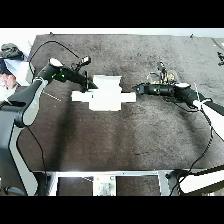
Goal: Fold the box and place the chain.
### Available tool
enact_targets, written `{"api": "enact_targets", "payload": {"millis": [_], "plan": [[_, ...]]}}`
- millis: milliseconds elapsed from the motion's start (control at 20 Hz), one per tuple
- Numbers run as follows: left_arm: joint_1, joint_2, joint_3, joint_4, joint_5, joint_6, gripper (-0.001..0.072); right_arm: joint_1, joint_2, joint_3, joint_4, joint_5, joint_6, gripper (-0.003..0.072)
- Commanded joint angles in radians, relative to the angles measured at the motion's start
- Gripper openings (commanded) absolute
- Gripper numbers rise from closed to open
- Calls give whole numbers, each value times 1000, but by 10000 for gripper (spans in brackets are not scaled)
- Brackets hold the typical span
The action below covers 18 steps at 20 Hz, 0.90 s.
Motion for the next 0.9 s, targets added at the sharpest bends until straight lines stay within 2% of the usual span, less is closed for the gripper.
{"api": "enact_targets", "payload": {"millis": [0,150,350,500,850], "plan": [[1,37,-80,-75,35,103,6,1,0,1,-12,-5,-3,355],[0,126,-229,-84,175,206,5,3,0,1,-10,-5,-22,355],[0,121,-301,-51,201,308,6,5,0,0,-7,-1,-22,355],[0,121,-342,-55,241,361,8,5,0,1,-7,19,-21,355],[0,116,-346,-72,232,405,11,5,1,1,-7,97,-90,356]]}}
